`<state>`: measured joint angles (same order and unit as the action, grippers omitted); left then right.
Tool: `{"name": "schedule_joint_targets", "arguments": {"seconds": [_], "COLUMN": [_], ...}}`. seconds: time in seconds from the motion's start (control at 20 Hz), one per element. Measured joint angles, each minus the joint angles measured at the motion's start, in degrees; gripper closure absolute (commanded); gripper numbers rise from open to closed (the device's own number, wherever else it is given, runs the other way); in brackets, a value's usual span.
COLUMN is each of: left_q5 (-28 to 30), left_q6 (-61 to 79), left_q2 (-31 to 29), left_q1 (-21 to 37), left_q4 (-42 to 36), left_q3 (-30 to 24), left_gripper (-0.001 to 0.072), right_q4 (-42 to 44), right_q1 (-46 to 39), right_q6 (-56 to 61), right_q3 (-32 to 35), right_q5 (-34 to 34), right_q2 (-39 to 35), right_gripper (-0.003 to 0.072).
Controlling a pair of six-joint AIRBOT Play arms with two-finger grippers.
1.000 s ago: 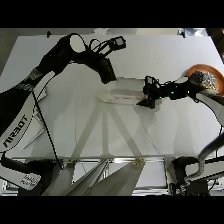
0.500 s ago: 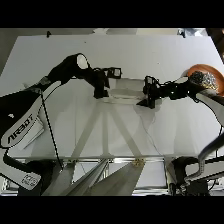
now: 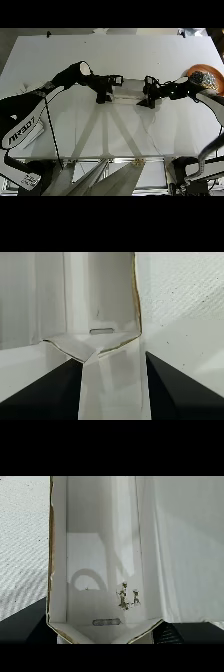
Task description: Fold the box and place the chain.
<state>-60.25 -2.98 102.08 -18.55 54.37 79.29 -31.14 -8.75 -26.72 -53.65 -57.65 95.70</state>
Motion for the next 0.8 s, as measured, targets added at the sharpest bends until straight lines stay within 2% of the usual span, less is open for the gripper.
{"name": "schedule_joint_targets", "arguments": {"seconds": [0.1, 0.2, 0.3, 0.35, 0.45, 0.55, 0.6, 0.65, 0.75, 0.8], "left_q5": [0.5, 1.8, 3.3, 3.9, 5.0, 5.3, 5.4, 5.4, 5.4, 5.5], "left_q6": [0.2, 0.3, 0.4, 0.4, 1.0, 1.9, 2.3, 2.5, 2.8, 2.9], "left_q2": [0.0, 0.0, 0.0, 0.0, 0.0, 0.0, 0.0, 0.0, 0.0, 0.1], "left_q1": [-0.1, -0.2, -0.4, -0.5, -0.9, -1.2, -1.5, -1.6, -1.9, -2.0], "left_q4": [-0.3, -0.5, -0.6, -0.7, -0.7, -0.8, -0.8, -0.9, -1.1, -1.3], "left_q3": [-0.1, -0.1, -0.1, -0.1, -0.1, -0.1, -0.1, -0.1, -0.1, -0.1], "left_gripper": [0.0295, 0.0346, 0.0364, 0.0387, 0.0499, 0.0508, 0.0561, 0.0576, 0.0542, 0.0454], "right_q4": [0.0, 0.0, 0.0, 0.0, 0.0, 0.0, 0.0, 0.0, 0.0, 0.0], "right_q1": [0.0, 0.0, 0.0, 0.0, 0.0, 0.0, 0.0, 0.0, 0.0, 0.0], "right_q6": [0.0, 0.0, 0.0, 0.0, 0.0, 0.0, 0.0, 0.0, 0.0, 0.0], "right_q3": [0.0, 0.0, 0.0, 0.0, 0.0, 0.0, 0.0, 0.0, 0.0, 0.0], "right_q5": [0.0, 0.0, 0.0, 0.0, 0.0, 0.0, 0.0, 0.0, 0.0, 0.0], "right_q2": [0.0, 0.0, 0.0, 0.0, 0.0, 0.0, 0.0, 0.0, 0.0, 0.0], "right_gripper": [0.0189, 0.0189, 0.0189, 0.0189, 0.0189, 0.0189, 0.0189, 0.0189, 0.0189, 0.0189]}}
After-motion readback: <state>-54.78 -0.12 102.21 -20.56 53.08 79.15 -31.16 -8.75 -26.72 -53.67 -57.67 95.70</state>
